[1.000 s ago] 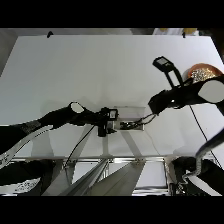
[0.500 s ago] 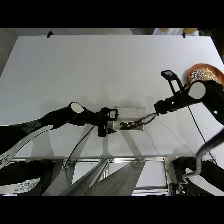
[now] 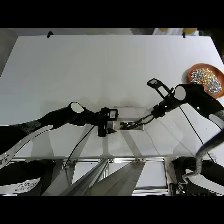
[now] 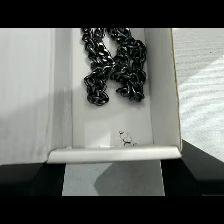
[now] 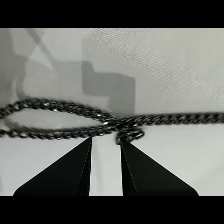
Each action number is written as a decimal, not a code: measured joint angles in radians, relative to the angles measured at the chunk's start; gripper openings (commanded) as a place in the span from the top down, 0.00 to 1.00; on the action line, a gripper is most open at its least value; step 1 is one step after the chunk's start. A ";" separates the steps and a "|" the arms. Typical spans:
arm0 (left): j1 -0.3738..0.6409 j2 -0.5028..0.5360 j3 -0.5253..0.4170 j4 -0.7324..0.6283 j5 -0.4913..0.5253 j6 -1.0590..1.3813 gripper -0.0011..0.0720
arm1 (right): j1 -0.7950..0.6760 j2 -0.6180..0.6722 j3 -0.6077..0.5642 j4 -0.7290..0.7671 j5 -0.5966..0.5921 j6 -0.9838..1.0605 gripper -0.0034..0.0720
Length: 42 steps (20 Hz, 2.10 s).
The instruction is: Fold the box and place the chain.
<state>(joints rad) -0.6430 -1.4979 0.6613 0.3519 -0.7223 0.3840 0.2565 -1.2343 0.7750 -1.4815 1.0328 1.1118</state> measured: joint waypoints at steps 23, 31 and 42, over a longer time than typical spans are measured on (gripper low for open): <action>0.000 0.000 0.000 0.000 0.000 0.000 0.61 | 0.002 -0.053 -0.001 0.039 -0.046 -0.461 0.75; 0.000 0.000 0.000 0.000 0.000 0.000 0.61 | 0.002 -0.066 -0.001 0.037 -0.053 -0.489 0.75; 0.000 0.000 0.000 0.000 0.000 0.000 0.61 | 0.002 -0.092 -0.002 0.010 -0.020 -0.467 0.93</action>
<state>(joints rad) -0.6430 -1.4979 0.6613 0.3519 -0.7227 0.3843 0.2588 -1.3262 0.7731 -1.4712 1.0126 0.6453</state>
